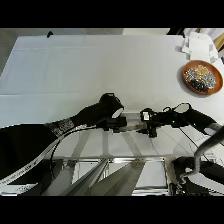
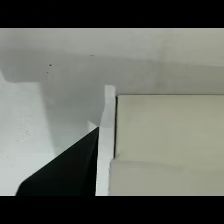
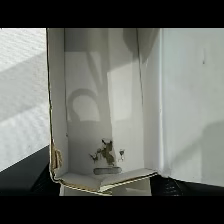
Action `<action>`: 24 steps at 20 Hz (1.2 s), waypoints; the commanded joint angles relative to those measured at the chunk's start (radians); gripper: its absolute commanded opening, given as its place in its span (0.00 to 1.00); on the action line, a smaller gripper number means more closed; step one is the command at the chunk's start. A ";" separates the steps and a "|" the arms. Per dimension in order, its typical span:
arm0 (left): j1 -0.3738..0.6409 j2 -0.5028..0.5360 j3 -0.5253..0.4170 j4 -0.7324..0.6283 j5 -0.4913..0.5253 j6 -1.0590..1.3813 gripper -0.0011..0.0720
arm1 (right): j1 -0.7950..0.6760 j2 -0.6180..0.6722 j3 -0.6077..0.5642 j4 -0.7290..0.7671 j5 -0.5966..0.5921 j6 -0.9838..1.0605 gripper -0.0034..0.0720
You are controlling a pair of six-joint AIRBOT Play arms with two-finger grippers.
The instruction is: Fold the box and place the chain.
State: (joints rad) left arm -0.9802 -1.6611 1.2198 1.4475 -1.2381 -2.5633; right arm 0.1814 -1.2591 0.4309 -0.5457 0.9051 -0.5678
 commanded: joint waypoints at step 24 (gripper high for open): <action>0.269 0.609 -0.250 -0.161 0.101 1.674 0.82 | -0.001 0.001 0.001 0.001 -0.004 0.002 0.47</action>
State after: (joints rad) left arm -0.7696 -1.1587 1.0962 1.3708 -1.2362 -1.3983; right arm 0.1810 -1.2591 0.4313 -0.5453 0.9009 -0.5659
